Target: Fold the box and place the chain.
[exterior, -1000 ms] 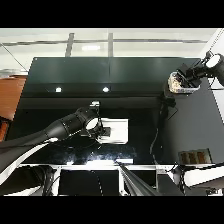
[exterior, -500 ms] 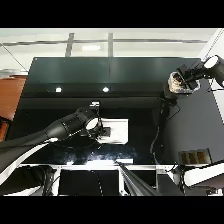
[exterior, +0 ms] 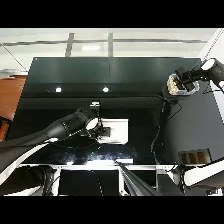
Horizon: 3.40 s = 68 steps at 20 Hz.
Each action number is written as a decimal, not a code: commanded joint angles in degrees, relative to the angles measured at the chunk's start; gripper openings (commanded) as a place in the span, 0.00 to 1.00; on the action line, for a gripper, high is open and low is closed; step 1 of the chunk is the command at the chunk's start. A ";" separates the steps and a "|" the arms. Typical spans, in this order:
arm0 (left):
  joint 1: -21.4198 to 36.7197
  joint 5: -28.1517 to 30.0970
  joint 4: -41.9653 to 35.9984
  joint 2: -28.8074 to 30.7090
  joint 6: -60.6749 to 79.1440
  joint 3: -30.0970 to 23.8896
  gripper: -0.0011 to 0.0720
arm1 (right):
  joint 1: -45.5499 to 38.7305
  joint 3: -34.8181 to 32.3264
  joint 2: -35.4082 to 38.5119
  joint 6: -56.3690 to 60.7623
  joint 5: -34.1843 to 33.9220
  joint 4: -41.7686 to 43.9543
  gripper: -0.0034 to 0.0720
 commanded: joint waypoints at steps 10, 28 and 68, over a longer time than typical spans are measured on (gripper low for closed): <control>0.02 0.00 1.01 0.00 0.02 0.02 0.06 | -0.90 4.26 10.10 -21.59 7.41 2.80 0.08; 0.02 0.11 1.36 0.00 0.02 0.02 0.06 | 1.07 4.44 48.26 -38.03 20.50 8.76 0.08; 0.02 0.46 1.42 0.00 0.02 0.02 0.06 | 30.60 0.61 53.16 -38.88 22.14 31.21 0.08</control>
